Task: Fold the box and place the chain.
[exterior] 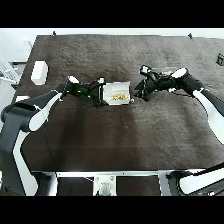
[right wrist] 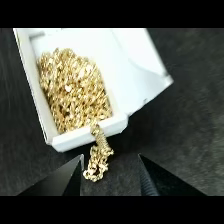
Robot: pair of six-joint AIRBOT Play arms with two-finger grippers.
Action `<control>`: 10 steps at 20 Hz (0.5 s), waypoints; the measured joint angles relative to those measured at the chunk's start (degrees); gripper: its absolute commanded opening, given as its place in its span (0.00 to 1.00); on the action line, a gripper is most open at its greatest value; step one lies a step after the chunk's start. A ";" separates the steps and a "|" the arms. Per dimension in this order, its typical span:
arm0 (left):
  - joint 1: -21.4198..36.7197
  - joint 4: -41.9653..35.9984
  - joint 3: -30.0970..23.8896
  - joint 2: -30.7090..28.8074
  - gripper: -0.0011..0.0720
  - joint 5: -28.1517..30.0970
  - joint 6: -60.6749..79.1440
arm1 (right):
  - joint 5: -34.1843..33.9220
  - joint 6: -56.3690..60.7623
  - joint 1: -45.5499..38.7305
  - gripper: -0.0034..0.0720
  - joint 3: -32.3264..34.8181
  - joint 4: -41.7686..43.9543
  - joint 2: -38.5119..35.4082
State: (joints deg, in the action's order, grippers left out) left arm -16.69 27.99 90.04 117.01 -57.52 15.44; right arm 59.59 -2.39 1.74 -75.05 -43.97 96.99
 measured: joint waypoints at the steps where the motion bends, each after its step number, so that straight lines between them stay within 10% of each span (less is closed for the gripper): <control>1: 0.00 -0.02 0.00 0.00 0.74 0.00 0.02 | 0.00 -0.70 -0.09 0.60 0.00 -0.24 0.83; 10: 0.00 0.00 0.00 0.00 0.74 0.00 0.00 | 1.38 -2.54 0.57 0.51 -0.42 -0.83 5.55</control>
